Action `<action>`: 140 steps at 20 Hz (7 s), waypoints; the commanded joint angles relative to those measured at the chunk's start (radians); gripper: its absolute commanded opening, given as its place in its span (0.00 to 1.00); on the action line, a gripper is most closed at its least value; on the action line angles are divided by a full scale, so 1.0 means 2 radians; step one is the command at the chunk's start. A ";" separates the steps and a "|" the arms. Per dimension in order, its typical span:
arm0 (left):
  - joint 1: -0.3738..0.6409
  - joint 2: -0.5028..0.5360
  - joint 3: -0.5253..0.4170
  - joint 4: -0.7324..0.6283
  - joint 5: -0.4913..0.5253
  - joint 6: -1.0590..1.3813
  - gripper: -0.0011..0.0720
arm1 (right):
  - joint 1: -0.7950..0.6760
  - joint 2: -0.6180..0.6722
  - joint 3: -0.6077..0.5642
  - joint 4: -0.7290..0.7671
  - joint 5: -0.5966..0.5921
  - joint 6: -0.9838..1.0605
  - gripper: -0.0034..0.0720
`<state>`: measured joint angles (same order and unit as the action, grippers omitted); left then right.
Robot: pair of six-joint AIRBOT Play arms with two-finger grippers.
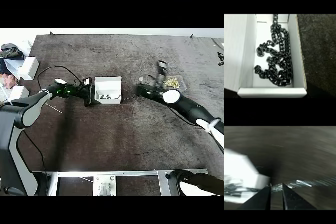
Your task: Fold the box and place the chain.
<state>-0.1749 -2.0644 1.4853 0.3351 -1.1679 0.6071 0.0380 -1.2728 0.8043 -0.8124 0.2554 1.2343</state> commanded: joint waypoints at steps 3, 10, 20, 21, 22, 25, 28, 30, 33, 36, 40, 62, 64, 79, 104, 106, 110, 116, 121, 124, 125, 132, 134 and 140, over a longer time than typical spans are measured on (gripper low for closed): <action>0.000 0.000 0.000 0.000 0.000 0.000 0.25 | -0.124 -0.004 -0.069 0.007 -0.023 0.023 0.50; 0.000 0.000 0.000 0.000 0.000 0.000 0.25 | -0.117 -0.112 0.010 0.027 -0.047 0.023 0.47; 0.000 0.000 0.000 0.000 0.000 0.000 0.25 | -0.015 -0.128 0.093 0.051 -0.040 -0.005 0.02; 0.000 0.000 0.000 0.000 0.000 0.000 0.25 | 0.008 -0.102 0.093 0.051 -0.040 -0.008 0.02; 0.000 0.000 0.000 0.000 0.000 0.000 0.25 | 0.030 -0.079 0.095 0.051 -0.039 -0.018 0.02; 0.000 0.000 0.000 0.000 0.000 0.000 0.25 | 0.099 -0.021 0.110 0.050 -0.042 -0.029 0.02; 0.000 0.000 0.000 0.000 0.000 0.000 0.25 | 0.160 -0.009 0.131 0.049 -0.056 -0.031 0.02; 0.000 0.000 0.000 0.000 0.000 0.000 0.25 | 0.188 -0.017 0.142 0.049 -0.063 -0.031 0.02; 0.000 0.000 0.000 0.000 0.000 0.000 0.25 | 0.215 -0.043 0.146 0.050 -0.079 -0.030 0.02; 0.000 0.000 0.000 0.000 0.000 0.000 0.25 | 0.219 -0.082 0.146 0.052 -0.079 -0.030 0.02; 0.000 0.000 0.000 0.000 0.000 0.000 0.25 | 0.219 -0.111 0.146 0.051 -0.078 -0.023 0.02; 0.000 0.000 0.000 0.000 0.000 0.000 0.25 | -0.106 -0.081 -0.025 0.030 -0.054 0.012 0.50; 0.000 0.000 0.000 0.000 0.000 0.000 0.25 | -0.105 -0.114 -0.001 0.039 -0.053 0.012 0.50; 0.000 0.000 0.000 0.000 0.000 0.000 0.25 | -0.031 -0.141 0.099 0.081 -0.006 -0.004 0.02; 0.000 0.000 0.000 0.000 0.000 0.000 0.25 | 0.116 -0.072 0.122 0.019 -0.006 -0.035 0.51; 0.000 0.000 0.000 0.000 0.000 0.000 0.25 | 0.066 -0.041 0.087 0.010 0.018 -0.026 0.51; 0.000 0.000 0.000 0.000 0.000 0.000 0.25 | -0.047 -0.002 -0.001 0.010 0.019 -0.005 0.51; 0.000 0.000 0.000 0.000 0.000 0.000 0.25 | -0.116 -0.053 -0.027 0.018 -0.016 0.002 0.51; 0.000 0.000 0.000 0.000 0.000 0.000 0.25 | -0.113 -0.118 0.022 0.050 -0.027 0.002 0.51; 0.000 0.000 0.000 0.000 0.000 0.000 0.25 | -0.112 -0.149 0.056 0.051 -0.027 0.002 0.51; 0.000 0.000 0.000 0.000 0.000 0.000 0.25 | -0.112 -0.159 0.064 0.053 -0.027 0.002 0.43; 0.000 0.000 0.000 0.000 0.000 0.000 0.25 | -0.046 -0.072 0.086 0.077 -0.011 -0.051 0.02; 0.000 0.000 0.000 0.000 0.000 0.000 0.25 | -0.014 -0.010 0.093 0.073 -0.027 -0.091 0.02; 0.000 0.000 0.000 0.000 0.000 0.000 0.25 | 0.056 0.093 0.119 0.064 -0.027 -0.098 0.02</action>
<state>-0.1749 -2.0644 1.4853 0.3347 -1.1675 0.6075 0.0837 -1.1698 1.0237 -0.6796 0.2062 1.0595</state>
